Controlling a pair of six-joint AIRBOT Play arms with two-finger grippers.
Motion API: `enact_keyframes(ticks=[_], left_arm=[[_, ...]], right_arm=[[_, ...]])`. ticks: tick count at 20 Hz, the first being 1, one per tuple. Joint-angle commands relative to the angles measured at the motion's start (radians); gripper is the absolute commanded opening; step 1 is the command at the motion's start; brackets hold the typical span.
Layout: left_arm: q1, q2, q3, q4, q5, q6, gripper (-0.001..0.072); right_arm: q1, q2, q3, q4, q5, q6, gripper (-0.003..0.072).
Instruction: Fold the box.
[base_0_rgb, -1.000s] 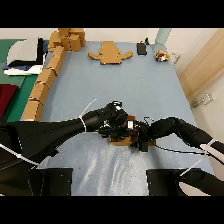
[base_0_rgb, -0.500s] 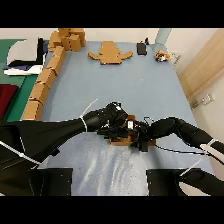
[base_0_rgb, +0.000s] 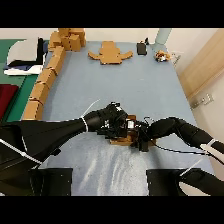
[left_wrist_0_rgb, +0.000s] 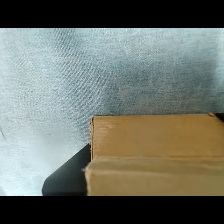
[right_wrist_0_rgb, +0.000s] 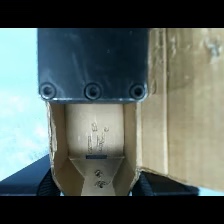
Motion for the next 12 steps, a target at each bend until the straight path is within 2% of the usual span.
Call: enact_keyframes(ticks=[1,2,4,5,8,9,10,11,12], left_arm=[[0.0,-0.001,0.0,-0.013,0.004,-0.001,0.0017],[0.0,-0.001,0.0,-0.022,0.004,-0.001,0.002],[0.0,-0.001,0.0,-0.027,0.005,-0.003,0.0453],[0.0,-0.001,0.0,-0.028,0.005,-0.005,0.0464],[0.002,-0.001,0.0,-0.027,0.005,-0.005,0.046],[0.002,-0.001,-0.001,-0.027,0.005,-0.005,0.0301],[0.002,-0.001,0.0,-0.027,0.005,-0.004,0.0045],[0.002,-0.001,-0.001,-0.027,0.006,-0.003,0.0015],[0.002,-0.001,0.0,-0.027,0.007,-0.003,0.0015]], right_arm=[[0.001,0.0,0.001,0.001,0.001,-0.001,0.0498],[0.001,0.0,0.001,0.001,0.001,-0.001,0.0498],[0.001,0.0,0.001,0.001,0.001,-0.001,0.0499],[0.001,0.0,0.001,0.001,0.001,-0.001,0.0499],[0.001,0.0,0.001,0.001,0.001,-0.001,0.0499],[0.001,0.0,0.001,0.0,0.001,-0.001,0.0498],[0.001,0.0,0.001,0.001,0.001,-0.001,0.0499],[0.001,0.0,0.001,0.001,0.001,-0.001,0.0498],[0.001,0.0,0.001,0.001,0.001,-0.001,0.0498]])
